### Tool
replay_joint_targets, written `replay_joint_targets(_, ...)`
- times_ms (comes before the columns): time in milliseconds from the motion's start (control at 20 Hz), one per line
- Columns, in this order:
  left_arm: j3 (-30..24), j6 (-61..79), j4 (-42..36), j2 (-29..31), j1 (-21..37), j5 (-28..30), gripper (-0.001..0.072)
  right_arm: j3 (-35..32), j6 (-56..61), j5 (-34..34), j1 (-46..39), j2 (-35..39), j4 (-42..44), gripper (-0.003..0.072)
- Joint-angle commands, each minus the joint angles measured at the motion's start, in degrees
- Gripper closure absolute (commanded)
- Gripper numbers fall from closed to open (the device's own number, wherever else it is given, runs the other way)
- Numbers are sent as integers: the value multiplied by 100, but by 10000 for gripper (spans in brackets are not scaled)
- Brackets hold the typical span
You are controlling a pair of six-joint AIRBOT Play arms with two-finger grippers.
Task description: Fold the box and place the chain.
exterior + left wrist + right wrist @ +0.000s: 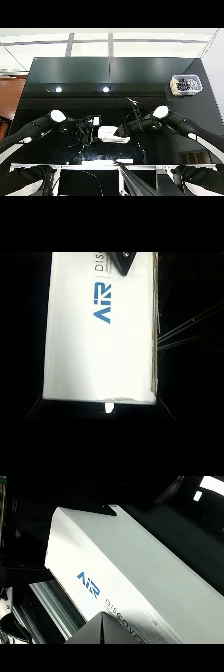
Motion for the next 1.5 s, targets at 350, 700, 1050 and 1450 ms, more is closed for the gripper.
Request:
replay_joint_targets(350, 7, -627, 737, 627, 0, -125, -7, 424, 382, 2190, -2435, 2328, -1604, 674)
replay_joint_targets(700, 7, -2568, 1263, 2006, -7, -391, -7, 417, 634, 2052, -3716, 2914, -2417, 674)
replay_joint_targets(1050, 715, -2653, 693, 1005, -1021, 297, -3, 138, 634, 1821, -3716, 2914, -2413, 674)
replay_joint_targets(1450, 1338, -2796, 804, -48, -1322, 111, 0, 26, 634, 1816, -3718, 2914, -2415, 674)
